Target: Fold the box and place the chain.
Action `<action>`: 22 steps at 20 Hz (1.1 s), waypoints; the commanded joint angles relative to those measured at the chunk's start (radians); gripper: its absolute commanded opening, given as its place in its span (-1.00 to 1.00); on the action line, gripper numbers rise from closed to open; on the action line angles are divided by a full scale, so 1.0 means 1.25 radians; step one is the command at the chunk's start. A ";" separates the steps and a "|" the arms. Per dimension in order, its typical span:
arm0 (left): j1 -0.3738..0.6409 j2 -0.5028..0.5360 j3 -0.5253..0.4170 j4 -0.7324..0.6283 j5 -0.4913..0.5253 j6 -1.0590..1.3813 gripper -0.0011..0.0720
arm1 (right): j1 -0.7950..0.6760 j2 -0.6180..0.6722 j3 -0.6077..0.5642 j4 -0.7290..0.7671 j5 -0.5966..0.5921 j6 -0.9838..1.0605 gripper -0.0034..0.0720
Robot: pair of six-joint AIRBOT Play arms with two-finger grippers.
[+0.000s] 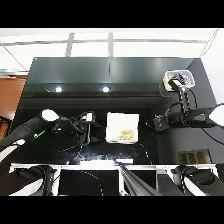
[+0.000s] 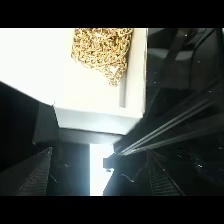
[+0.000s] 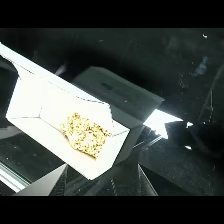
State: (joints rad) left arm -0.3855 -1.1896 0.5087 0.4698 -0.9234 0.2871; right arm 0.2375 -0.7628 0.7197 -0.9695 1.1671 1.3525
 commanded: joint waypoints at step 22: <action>-0.101 -0.114 0.094 0.013 0.045 -0.021 0.97 | 0.000 -0.001 0.000 -0.007 -0.043 -0.009 0.46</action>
State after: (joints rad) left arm -0.5022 -1.3315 0.6250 0.4881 -0.8989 0.2848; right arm 0.2375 -0.7628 0.7197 -0.9726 1.1316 1.3426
